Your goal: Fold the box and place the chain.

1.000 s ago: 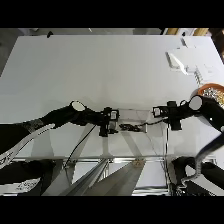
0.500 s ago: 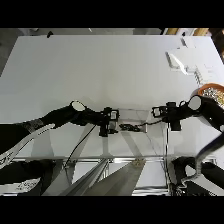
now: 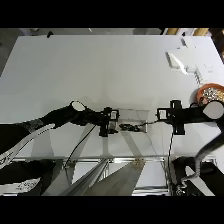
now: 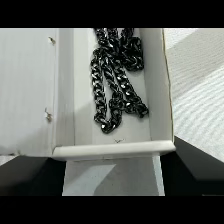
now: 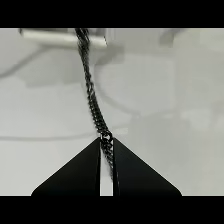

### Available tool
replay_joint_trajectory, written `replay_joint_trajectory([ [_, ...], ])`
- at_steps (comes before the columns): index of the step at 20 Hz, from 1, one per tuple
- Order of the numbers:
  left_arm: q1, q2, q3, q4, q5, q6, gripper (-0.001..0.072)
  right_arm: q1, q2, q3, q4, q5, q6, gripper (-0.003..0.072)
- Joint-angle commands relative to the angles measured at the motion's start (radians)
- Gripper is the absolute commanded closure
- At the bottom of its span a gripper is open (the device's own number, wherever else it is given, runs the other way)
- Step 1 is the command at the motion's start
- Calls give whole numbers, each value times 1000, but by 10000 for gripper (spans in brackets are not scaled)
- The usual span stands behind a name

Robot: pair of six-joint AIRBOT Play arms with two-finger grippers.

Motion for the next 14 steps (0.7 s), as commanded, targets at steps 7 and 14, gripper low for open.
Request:
replay_joint_trajectory([
  [7,-1,0,1,0,0,0,388,367,117,1,133,-164,200,667],
  [14,0,0,1,0,0,0,388,569,17,1,145,-417,264,666],
])
